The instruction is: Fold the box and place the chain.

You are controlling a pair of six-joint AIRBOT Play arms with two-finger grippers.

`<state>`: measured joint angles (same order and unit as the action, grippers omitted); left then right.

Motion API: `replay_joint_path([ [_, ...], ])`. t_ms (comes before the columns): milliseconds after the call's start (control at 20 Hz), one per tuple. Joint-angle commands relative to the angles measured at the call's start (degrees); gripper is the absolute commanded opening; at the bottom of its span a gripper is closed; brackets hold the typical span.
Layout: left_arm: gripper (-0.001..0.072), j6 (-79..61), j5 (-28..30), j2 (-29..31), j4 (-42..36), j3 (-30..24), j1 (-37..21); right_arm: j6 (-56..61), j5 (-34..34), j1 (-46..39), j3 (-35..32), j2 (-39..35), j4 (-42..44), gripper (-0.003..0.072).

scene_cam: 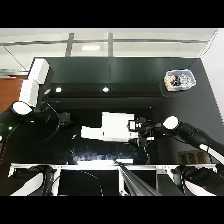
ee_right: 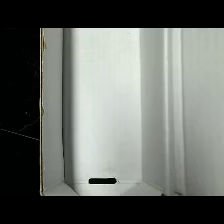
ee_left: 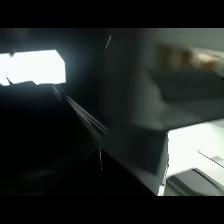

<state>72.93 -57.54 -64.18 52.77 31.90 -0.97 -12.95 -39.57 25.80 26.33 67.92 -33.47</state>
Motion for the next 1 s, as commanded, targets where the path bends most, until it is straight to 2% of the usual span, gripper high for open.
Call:
replay_joint_path([
  [0,0.0028,-0.8,-7.5,-9.8,-12.2,-1.7,-0.1,0.0,0.0,0.0,0.0,0.0,0.0,0.0493],
  [100,0.0027,-3.2,-5.9,-13.1,-16.5,-1.9,4.0,0.0,0.0,0.0,0.0,0.0,0.0,0.0493],
  [350,0.0027,-5.0,-1.5,-12.9,-21.0,-1.9,13.4,0.0,0.0,0.0,0.0,0.0,0.0,0.0493],
  [550,0.0033,-8.4,-0.4,-8.3,-22.9,-1.7,14.1,0.0,0.0,0.0,0.0,0.0,0.0,0.0493],
  [600,0.0171,-8.5,-0.7,-6.9,-22.6,-1.7,14.0,0.0,0.0,0.0,0.0,0.0,0.0,0.0493],
  [650,0.0396,-9.3,-1.2,-5.5,-22.1,-1.7,14.1,0.0,0.0,0.0,0.0,0.0,0.0,0.0493],
  [700,0.0547,-10.1,-1.7,-4.3,-22.1,-1.7,14.2,0.0,0.0,0.0,0.0,0.0,0.0,0.0493],
  [750,0.0622,-10.1,-1.9,-3.1,-22.2,-1.7,14.2,0.0,0.0,0.0,0.0,0.0,0.0,0.0493],
  [950,0.0626,-10.1,-0.4,-0.4,-21.7,-0.8,16.1,0.0,0.0,0.0,0.0,0.0,0.0,0.0493],
])
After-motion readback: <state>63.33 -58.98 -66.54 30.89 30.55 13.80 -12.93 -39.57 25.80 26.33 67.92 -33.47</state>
